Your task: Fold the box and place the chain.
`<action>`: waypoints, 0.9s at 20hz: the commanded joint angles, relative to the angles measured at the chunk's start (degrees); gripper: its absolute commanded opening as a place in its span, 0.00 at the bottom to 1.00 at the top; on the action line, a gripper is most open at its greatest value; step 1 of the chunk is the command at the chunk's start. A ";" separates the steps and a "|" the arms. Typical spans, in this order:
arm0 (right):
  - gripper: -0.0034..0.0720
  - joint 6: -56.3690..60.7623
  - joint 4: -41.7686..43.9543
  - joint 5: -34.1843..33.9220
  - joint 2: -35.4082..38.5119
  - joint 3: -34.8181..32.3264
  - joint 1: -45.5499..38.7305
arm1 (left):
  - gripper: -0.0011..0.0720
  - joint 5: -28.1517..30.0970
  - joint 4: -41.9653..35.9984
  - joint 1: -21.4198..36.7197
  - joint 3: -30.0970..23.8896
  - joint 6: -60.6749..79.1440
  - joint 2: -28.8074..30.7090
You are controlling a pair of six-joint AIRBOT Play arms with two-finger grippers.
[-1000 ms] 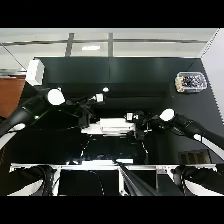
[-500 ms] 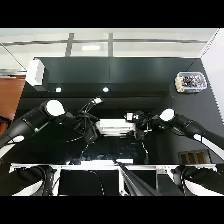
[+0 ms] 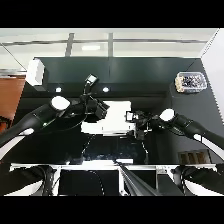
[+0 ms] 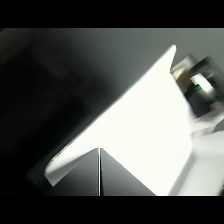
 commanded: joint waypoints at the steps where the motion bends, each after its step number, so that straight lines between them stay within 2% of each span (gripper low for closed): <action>1: 0.17 0.04 0.00 0.02 -0.02 -0.04 0.02 | 0.05 -9.57 14.45 -0.02 5.27 -7.21 -6.38; 3: 0.17 0.04 0.00 0.02 -0.02 -0.04 0.02 | 0.05 -14.25 14.45 0.00 6.86 -6.91 -8.87; 7: 0.17 0.04 0.02 0.02 -0.02 -0.04 0.02 | 0.05 -14.38 14.49 0.04 7.10 -6.91 -9.57; 12: 0.17 0.04 0.02 0.02 0.00 -0.04 0.02 | 0.05 -17.35 15.58 0.76 8.35 -7.06 -9.99; 14: 0.17 0.07 0.02 0.02 -0.02 -0.04 0.00 | 0.04 -21.66 18.32 3.30 10.19 -9.01 -7.87; 18: 0.17 0.09 0.04 0.00 0.00 -0.04 0.00 | 0.04 -24.22 24.81 12.35 8.59 -15.41 2.05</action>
